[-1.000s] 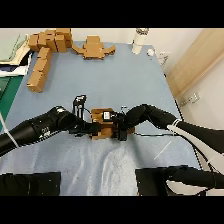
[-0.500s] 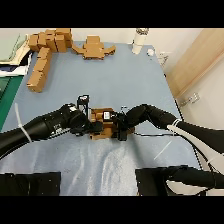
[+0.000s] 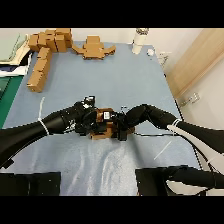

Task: Fold the box.

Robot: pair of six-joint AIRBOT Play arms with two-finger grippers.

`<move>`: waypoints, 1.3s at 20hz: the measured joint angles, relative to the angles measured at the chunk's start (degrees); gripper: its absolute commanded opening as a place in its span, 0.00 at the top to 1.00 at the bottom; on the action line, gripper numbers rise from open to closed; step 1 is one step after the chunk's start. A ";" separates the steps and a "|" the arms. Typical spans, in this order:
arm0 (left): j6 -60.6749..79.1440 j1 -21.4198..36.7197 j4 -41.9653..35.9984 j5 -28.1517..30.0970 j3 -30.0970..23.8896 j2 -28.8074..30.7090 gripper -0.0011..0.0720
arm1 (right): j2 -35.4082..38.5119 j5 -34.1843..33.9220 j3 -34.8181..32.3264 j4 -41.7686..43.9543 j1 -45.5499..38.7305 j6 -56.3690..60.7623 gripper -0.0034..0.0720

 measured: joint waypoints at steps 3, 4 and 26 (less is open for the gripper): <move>-1.11 -0.17 0.28 -0.22 0.24 -0.72 0.28 | 0.00 0.00 0.00 0.00 0.00 0.00 0.27; -1.55 -0.31 0.35 -0.46 0.33 -1.05 0.28 | 0.00 0.00 0.00 0.00 0.00 0.00 0.27; -2.93 -1.53 1.11 0.87 1.68 -2.97 0.34 | -0.04 0.11 0.00 0.26 0.00 -0.02 0.27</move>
